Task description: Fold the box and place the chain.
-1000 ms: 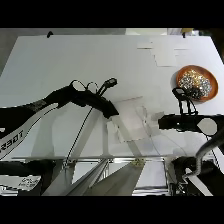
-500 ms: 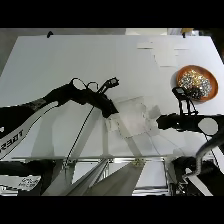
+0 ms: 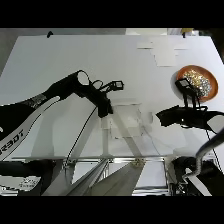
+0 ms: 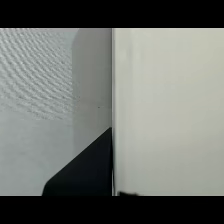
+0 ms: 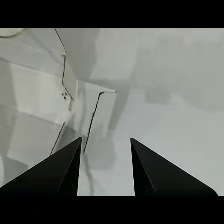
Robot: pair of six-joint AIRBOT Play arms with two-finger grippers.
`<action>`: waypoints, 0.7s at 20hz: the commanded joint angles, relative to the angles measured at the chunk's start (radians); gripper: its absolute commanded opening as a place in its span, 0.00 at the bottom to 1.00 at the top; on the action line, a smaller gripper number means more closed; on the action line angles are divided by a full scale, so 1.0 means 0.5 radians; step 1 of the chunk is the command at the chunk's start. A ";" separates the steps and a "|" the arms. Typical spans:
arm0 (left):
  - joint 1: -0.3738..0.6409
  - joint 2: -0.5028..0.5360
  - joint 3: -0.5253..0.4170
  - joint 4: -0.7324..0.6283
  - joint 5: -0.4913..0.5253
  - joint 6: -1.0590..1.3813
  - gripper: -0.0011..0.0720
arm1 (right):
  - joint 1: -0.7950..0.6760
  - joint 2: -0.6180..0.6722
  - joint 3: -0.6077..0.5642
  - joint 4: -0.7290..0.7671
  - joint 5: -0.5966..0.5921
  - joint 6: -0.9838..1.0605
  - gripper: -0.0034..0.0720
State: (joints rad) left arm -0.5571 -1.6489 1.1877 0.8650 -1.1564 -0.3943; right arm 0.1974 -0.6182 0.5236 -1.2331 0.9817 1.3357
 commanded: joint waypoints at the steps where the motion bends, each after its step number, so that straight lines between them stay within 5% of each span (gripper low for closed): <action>1: -0.109 0.001 0.014 0.093 0.255 0.056 0.02 | 0.002 0.076 0.033 -0.009 0.022 -0.205 0.50; 4: -0.185 0.001 0.014 0.050 0.457 0.058 0.02 | 0.002 0.081 0.033 -0.011 0.082 -0.269 0.50; 14: -0.209 0.000 0.014 0.060 0.436 0.057 0.02 | 0.002 0.081 0.033 -0.092 0.117 -0.377 0.50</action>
